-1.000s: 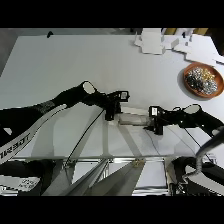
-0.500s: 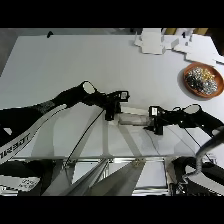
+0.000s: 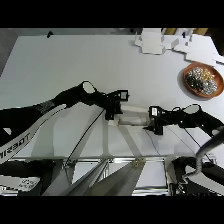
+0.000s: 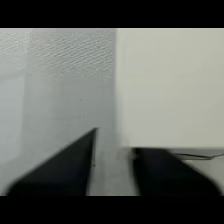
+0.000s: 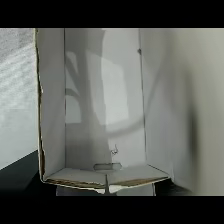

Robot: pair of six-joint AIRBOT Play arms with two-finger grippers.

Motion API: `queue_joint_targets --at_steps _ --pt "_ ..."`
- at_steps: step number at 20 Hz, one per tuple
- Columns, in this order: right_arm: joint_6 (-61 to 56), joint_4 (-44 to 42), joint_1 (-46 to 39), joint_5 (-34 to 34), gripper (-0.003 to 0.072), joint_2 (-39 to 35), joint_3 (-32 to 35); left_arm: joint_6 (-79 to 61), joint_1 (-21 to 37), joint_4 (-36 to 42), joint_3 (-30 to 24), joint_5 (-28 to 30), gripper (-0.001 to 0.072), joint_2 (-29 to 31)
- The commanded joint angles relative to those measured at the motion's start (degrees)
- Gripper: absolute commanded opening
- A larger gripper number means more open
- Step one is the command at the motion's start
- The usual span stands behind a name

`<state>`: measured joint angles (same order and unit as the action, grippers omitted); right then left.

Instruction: Fold the box and place the chain.

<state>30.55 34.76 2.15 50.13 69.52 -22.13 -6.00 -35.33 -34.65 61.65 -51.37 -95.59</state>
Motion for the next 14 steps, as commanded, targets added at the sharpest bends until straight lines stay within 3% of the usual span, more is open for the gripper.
queue_joint_targets --at_steps 1,8,9,11,12,14 --pt "-0.5 -0.1 0.0 0.0 0.0412 0.0 0.0 0.5 0.1 -2.9 0.0 -4.5 0.0499 1.3" --pt "-0.5 -0.1 0.0 0.0 0.0412 0.0 0.0 20.9 2.2 -20.0 0.0 -12.9 0.0509 7.6" --pt "-0.5 -0.1 0.0 0.0 0.0412 0.0 0.0 25.5 2.3 -22.4 0.0 -14.3 0.0459 9.2" --pt "-0.5 -0.1 0.0 0.0 0.0412 0.0 0.0 33.4 2.0 -27.0 0.0 -19.9 0.0119 13.3" --pt "-0.5 -0.1 0.0 0.0 0.0412 0.0 0.0 33.7 1.7 -27.1 0.0 -23.1 -0.0003 15.3" --pt "-0.5 -0.1 0.0 0.0 0.0412 0.0 0.0 35.4 -0.4 -25.1 0.0 -25.0 0.0002 18.8"
